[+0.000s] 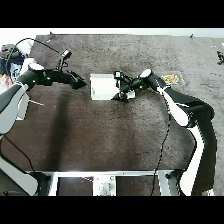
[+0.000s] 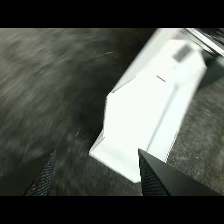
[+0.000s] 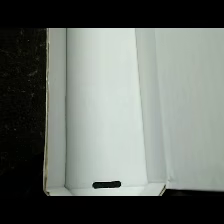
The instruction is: Fold the box and place the chain.
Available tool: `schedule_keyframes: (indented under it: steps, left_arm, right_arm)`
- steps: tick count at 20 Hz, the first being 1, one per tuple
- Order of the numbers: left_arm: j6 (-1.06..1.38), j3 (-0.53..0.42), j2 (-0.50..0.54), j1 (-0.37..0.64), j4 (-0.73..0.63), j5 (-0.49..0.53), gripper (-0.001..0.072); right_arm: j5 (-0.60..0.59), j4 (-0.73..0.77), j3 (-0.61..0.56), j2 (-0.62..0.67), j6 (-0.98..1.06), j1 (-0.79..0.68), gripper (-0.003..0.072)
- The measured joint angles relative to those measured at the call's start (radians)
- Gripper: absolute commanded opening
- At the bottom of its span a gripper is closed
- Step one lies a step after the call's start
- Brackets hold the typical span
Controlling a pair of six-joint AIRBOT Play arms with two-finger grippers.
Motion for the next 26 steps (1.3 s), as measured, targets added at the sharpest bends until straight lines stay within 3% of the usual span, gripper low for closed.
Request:
schedule_keyframes:
  steps: [1, 2, 10, 20, 26]
  left_arm:
    - [0.054, 0.034, -0.044, 0.008, -0.01, -0.042, 0.0581]
    - [0.115, 0.059, -0.081, 0.014, -0.017, -0.077, 0.0717]
    - [0.524, 0.113, -0.212, -0.015, -0.009, -0.193, 0.072]
    - [0.589, 0.117, -0.235, -0.047, -0.044, -0.225, 0.072]
    - [0.568, 0.117, -0.243, -0.08, -0.035, -0.174, 0.072]
  right_arm:
    - [0.0, 0.0, 0.0, 0.0, 0.0, 0.0, 0.0442]
    - [0.0, 0.0, 0.0, 0.0, 0.0, 0.0, 0.0443]
    - [0.0, 0.0, 0.0, 0.0, 0.0, 0.0, 0.0443]
    - [0.0, -0.001, 0.0, 0.0, -0.001, 0.0, 0.0443]
    - [0.0, -0.001, 0.0, 0.0, 0.0, 0.0, 0.0442]
